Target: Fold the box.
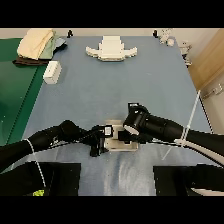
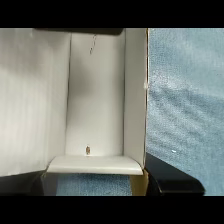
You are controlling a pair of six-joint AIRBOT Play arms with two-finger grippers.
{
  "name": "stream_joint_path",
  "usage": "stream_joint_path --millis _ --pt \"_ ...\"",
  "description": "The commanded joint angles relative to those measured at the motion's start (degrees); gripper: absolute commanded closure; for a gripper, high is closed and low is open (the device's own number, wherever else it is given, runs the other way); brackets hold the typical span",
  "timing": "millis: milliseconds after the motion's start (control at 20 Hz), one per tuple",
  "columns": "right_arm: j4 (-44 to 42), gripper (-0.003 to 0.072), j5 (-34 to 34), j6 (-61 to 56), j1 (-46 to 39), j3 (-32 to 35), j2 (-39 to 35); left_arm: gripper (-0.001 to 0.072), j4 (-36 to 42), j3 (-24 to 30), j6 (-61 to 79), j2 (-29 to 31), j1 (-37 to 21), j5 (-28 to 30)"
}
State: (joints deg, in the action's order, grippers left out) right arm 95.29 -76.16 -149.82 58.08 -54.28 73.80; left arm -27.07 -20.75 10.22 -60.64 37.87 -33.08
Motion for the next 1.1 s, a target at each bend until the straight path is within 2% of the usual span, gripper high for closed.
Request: stream_joint_path --millis 0,200,250,300,350,450,500,600,750,850,950,1000,1050 --pt "-0.1 0.0279 -1.8 0.5 0.0 -0.1 -3.2 0.0298 -0.1 0.0 0.0 0.0 0.0 0.0" --pt "-0.1 0.0283 -3.0 0.5 0.0 -0.4 -10.9 0.0299 -0.1 0.0 0.0 0.0 0.0 0.0" --pt "-0.1 0.0405 -4.3 0.5 -0.1 -0.4 -12.9 0.0299 -0.1 0.0 0.0 0.0 0.0 0.0" --pt "0.9 0.0579 -6.8 0.5 -0.6 -0.4 -14.8 0.0299 -0.1 0.0 0.0 0.0 0.0 0.0" --pt "2.6 0.0657 -9.7 0.8 -1.3 -0.4 -16.0 0.0299 -0.1 0.0 0.0 0.0 0.0 0.0" --pt "7.4 0.0683 -15.0 4.0 -5.1 -0.2 -17.0 0.0299 -0.1 0.0 0.0 0.0 0.0 0.0" --pt "7.8 0.0683 -15.3 6.8 -8.3 0.3 -16.9 0.0299 -0.1 0.0 0.0 0.0 0.0 0.0" --pt "4.9 0.0684 -10.4 14.4 -17.2 2.0 -16.0 0.0298 0.0 0.0 0.0 0.0 0.0 0.0" --pt "-11.5 0.0684 0.9 31.9 -33.0 3.0 -11.6 0.0299 -0.1 0.0 0.0 0.0 0.0 0.0" --pt "-30.4 0.0684 5.3 47.3 -41.6 2.9 -7.3 0.0299 -0.1 0.0 0.0 0.0 0.0 0.0" --pt "-52.4 0.0684 5.0 64.2 -47.5 2.9 -2.1 0.0299 0.0 0.0 0.0 0.0 0.0 0.0" --pt "-61.2 0.0684 4.0 71.3 -49.2 2.9 0.5 0.0299 0.0 0.0 0.0 0.0 0.0 0.0" --pt "-66.3 0.0684 3.8 76.2 -49.9 2.9 2.6 0.0299 -0.1 0.0 0.0 0.0 0.0 0.0"
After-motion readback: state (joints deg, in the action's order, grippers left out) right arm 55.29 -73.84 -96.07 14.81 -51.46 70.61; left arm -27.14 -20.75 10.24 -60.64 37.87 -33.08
